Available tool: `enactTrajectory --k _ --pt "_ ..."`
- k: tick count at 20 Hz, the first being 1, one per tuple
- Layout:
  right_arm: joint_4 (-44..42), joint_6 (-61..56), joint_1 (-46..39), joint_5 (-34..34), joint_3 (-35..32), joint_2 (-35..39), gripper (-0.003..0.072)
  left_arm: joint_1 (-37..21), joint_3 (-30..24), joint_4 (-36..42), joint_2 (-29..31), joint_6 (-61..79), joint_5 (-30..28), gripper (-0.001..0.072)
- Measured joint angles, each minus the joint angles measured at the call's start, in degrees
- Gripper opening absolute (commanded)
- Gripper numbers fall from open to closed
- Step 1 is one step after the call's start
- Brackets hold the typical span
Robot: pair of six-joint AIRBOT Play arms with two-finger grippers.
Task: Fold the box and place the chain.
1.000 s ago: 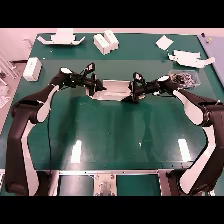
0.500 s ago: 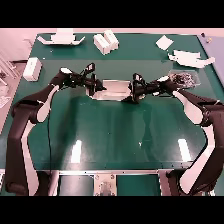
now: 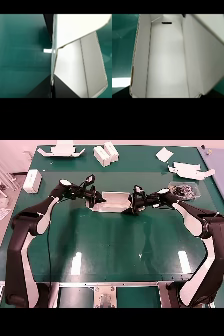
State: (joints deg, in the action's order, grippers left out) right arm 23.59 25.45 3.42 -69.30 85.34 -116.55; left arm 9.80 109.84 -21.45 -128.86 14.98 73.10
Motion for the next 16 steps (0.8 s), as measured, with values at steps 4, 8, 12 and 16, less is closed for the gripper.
enactTrajectory --k 4,8,12,16 --pt "-0.5 0.2 0.0 -0.5 0.0 0.0 0.0553 0.0 0.0 0.0 0.0 0.0 0.1 0.0021" --pt "-0.5 0.2 -0.1 -0.9 0.0 0.0 0.0553 0.0 0.0 0.0 0.0 0.0 0.1 0.0022" --pt "-0.5 0.3 -0.1 -1.0 0.0 -0.5 0.0607 0.0 0.0 0.0 0.0 0.0 0.0 0.0022" --pt "-0.2 0.3 -0.2 -1.3 0.2 -0.7 0.0655 0.0 0.0 0.0 0.0 0.0 0.0 0.0022"
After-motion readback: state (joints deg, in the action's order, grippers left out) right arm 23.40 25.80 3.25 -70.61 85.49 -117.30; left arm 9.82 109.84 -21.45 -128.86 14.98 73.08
